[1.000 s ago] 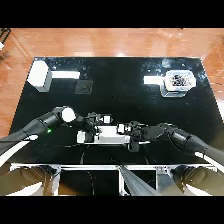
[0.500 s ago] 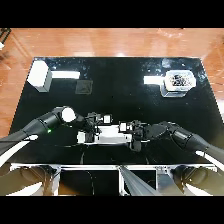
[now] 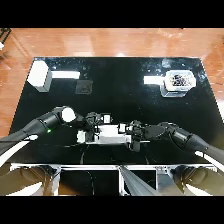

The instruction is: Fold the box and place the chain.

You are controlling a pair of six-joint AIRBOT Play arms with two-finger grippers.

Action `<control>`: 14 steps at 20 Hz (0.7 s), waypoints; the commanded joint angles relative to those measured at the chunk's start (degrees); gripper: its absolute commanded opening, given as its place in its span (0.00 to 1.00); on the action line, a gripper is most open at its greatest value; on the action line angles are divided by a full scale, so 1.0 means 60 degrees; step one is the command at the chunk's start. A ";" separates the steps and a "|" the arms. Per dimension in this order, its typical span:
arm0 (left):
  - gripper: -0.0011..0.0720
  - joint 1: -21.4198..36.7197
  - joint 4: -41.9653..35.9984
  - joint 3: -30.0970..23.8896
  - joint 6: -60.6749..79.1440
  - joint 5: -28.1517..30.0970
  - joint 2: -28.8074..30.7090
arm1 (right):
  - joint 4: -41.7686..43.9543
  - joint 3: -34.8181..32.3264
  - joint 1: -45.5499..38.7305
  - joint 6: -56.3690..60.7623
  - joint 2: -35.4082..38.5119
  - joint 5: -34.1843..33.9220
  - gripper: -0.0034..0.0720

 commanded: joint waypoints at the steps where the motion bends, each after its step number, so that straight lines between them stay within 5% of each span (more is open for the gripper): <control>1: 0.04 -0.0007 -0.0004 0.0007 0.0000 0.0029 0.0000 | 0.0095 0.0004 0.0033 -0.0004 -0.0004 0.0098 0.96; 2: 0.04 -0.0007 -0.0004 0.0007 0.0000 0.0029 0.0000 | 0.0091 0.0004 0.0033 0.0004 -0.0004 0.0058 0.84; 4: 0.04 -0.0007 -0.0004 0.0007 0.0000 0.0029 0.0000 | 0.0091 0.0004 0.0033 0.0077 -0.0004 0.0036 0.81; 6: 0.04 -0.0007 -0.0007 0.0007 0.0000 0.0040 0.0000 | 0.0084 0.0004 0.0033 0.0157 -0.0004 0.0015 0.50; 8: 0.04 -0.0007 -0.0004 0.0007 0.0000 0.0055 0.0000 | 0.0084 0.0004 0.0033 0.0266 -0.0004 0.0018 0.49; 10: 0.04 -0.0007 0.0000 0.0007 0.0000 0.0062 0.0004 | 0.0080 0.0004 0.0029 0.0288 -0.0004 0.0011 0.19; 14: 0.05 -0.0004 0.0000 0.0007 -0.0004 0.0055 0.0015 | 0.0080 0.0004 0.0029 0.0576 -0.0004 -0.0025 0.13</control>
